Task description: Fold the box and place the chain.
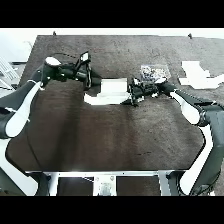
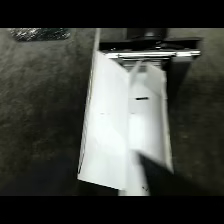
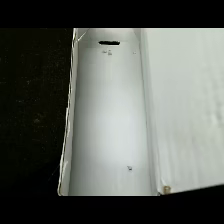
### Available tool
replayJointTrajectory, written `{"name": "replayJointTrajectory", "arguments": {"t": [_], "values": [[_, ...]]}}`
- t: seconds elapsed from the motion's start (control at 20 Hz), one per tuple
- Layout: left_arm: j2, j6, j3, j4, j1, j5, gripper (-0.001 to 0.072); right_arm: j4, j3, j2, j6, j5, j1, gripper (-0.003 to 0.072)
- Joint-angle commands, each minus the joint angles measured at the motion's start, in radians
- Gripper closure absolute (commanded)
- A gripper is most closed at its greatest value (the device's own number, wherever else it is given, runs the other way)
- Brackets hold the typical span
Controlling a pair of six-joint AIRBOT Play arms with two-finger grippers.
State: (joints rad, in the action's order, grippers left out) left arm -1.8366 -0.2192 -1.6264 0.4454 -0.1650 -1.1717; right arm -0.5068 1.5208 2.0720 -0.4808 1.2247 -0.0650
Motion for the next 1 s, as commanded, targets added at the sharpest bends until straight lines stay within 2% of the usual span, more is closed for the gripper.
{"name": "replayJointTrajectory", "arguments": {"t": [0.0, 0.15, 0.25, 0.45, 0.75, 0.8, 0.95], "values": [[0.034, 0.098, -0.003, 0.150, 0.022, -0.113, 0.0020, 0.001, 0.000, -0.001, 0.001, -0.001, -0.001, 0.0252], [0.031, 0.185, 0.011, 0.352, -0.006, -0.074, 0.0020, 0.001, 0.000, -0.001, 0.001, -0.001, -0.001, 0.0251], [0.026, 0.193, 0.027, 0.417, -0.039, -0.021, 0.0020, 0.001, 0.000, -0.001, 0.001, -0.001, -0.001, 0.0251], [-0.016, 0.220, 0.041, 0.477, -0.096, 0.074, 0.0021, 0.001, 0.000, -0.001, 0.001, -0.001, -0.001, 0.0251], [-0.051, 0.241, 0.041, 0.496, -0.125, 0.117, 0.0023, 0.001, 0.000, -0.001, 0.001, -0.001, -0.001, 0.0251], [-0.054, 0.245, 0.041, 0.491, -0.125, 0.117, 0.0077, 0.001, 0.000, -0.001, 0.001, -0.001, -0.001, 0.0251], [-0.063, 0.246, 0.041, 0.491, -0.125, 0.125, 0.0080, 0.001, 0.000, -0.001, 0.001, -0.001, -0.001, 0.0251]]}}
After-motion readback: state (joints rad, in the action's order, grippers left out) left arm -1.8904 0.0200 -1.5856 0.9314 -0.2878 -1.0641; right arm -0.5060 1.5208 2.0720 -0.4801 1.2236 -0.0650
